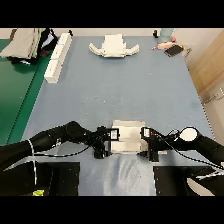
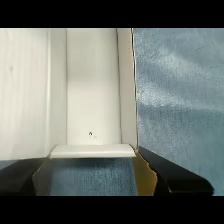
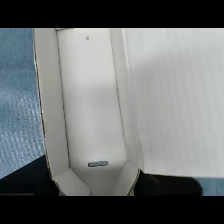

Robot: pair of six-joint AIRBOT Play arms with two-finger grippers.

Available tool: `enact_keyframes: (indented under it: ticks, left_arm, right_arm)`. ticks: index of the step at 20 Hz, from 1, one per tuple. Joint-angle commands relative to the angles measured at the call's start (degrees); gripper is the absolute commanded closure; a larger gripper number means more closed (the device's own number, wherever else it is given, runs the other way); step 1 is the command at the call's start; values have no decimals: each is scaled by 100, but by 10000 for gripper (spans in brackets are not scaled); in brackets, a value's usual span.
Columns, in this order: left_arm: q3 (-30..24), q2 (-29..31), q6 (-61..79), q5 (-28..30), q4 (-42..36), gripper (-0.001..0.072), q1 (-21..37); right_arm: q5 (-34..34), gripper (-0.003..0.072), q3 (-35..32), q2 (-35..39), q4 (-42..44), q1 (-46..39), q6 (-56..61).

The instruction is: Fold the box.

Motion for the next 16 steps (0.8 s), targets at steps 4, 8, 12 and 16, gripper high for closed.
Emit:
enact_keyframes:
  ticks: [4,8,12,16]
  left_arm:
    - [-4,-232,-83,214,-258,22,-245]
    - [-2,-352,-323,245,-229,23,-243]
    - [-2,-352,-337,249,-232,25,-243]
    - [-2,-352,-330,245,-229,188,-243]
  right_arm:
    - [0,175,2,-2,0,2,0]
    - [0,175,2,-2,0,2,0]
    - [-2,175,2,-2,0,2,0]
    - [0,175,2,-2,0,2,0]
